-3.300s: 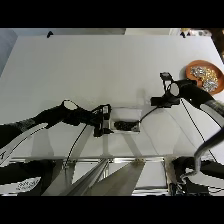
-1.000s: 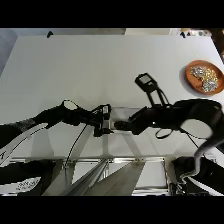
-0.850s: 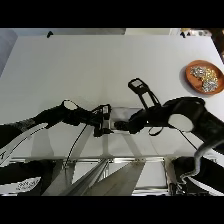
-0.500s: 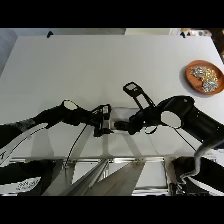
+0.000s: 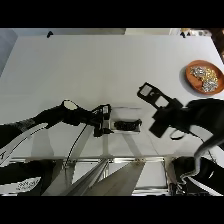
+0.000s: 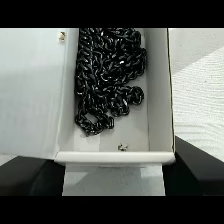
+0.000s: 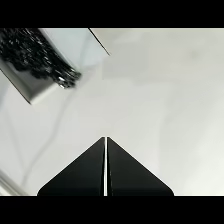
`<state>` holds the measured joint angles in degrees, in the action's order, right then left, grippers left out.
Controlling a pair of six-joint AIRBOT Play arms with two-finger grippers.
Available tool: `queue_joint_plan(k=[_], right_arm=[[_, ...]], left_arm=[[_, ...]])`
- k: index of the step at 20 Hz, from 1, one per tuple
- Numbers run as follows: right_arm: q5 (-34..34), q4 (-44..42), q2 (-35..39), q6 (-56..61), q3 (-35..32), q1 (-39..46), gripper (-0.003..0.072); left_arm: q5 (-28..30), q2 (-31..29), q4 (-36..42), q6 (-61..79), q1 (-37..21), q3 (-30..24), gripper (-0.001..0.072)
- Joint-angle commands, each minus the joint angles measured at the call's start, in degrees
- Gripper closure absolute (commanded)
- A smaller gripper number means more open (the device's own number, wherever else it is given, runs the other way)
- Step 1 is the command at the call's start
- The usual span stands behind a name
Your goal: Fold the box and place the chain.
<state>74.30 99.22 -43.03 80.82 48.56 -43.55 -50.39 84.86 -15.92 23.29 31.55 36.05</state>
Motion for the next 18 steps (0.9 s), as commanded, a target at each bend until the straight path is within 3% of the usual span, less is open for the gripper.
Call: queue_joint_plan(k=[1, 7, 11, 15, 16, 18], right_arm=[[0.74, 2.25, 4.07, -10.1, -0.11, 0.0, 0.0672], [-6.19, -5.49, 1.75, -20.98, -11.13, 1.97, 0.0673], [-15.82, -19.41, 1.7, -30.93, -20.24, 16.72, 0.0674], [-17.22, -40.22, 0.92, -49.4, -20.94, 36.24, 0.0674], [-17.22, -42.82, -0.39, -52.43, -20.94, 38.36, 0.0675], [-14.4, -39.54, -3.26, -65.64, -20.94, 37.38, 0.0674]], left_arm=[[0.0, -0.04, 0.0, 0.0, -0.02, 0.02, 0.064], [0.0, -0.04, -0.02, 0.0, -0.02, 0.02, 0.064], [0.0, -0.04, -0.02, 0.02, -0.02, 0.02, 0.064], [0.02, -0.04, -0.02, 0.02, -0.02, 0.02, 0.064], [0.0, -0.04, -0.02, 0.0, -0.02, 0.02, 0.064], [0.02, -0.04, -0.02, 0.02, -0.02, 0.02, 0.064]])
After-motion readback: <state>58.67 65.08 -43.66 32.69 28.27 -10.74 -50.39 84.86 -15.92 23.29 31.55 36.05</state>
